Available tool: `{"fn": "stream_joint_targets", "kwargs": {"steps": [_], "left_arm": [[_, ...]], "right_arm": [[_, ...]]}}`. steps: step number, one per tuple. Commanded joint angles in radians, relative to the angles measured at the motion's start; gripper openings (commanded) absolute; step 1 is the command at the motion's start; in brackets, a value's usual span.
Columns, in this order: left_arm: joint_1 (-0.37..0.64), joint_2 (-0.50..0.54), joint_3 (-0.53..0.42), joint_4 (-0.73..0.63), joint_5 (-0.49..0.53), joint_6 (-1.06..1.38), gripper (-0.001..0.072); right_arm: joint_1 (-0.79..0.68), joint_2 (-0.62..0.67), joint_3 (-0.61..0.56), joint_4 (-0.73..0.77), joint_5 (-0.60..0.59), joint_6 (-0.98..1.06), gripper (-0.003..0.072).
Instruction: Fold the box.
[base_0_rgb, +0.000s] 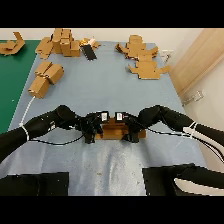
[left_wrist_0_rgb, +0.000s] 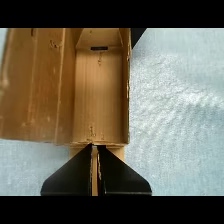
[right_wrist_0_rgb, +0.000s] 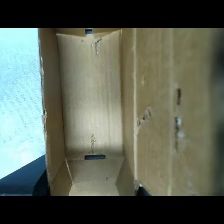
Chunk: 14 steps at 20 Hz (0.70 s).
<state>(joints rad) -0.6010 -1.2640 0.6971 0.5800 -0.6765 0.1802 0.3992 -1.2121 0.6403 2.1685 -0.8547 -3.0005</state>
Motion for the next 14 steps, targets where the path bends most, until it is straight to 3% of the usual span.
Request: {"fn": "stream_joint_targets", "kwargs": {"steps": [1,10,12,14], "left_arm": [[-0.004,-0.003,0.002,0.002,-0.011,0.014,0.0061],[-0.022,-0.037,0.002,-0.074,0.023,0.085,0.0069],[-0.022,-0.037,0.002,-0.085,0.023,0.084,0.0316],[-0.022,-0.039,0.002,-0.095,0.023,0.084,0.0316]], "right_arm": [[0.001,0.000,0.000,0.000,0.000,0.000,0.0497],[0.001,0.000,0.000,0.000,0.000,0.000,0.0498],[0.001,0.000,0.000,0.000,0.000,0.000,0.0498],[0.001,0.000,0.000,0.000,0.000,0.000,0.0497]]}}
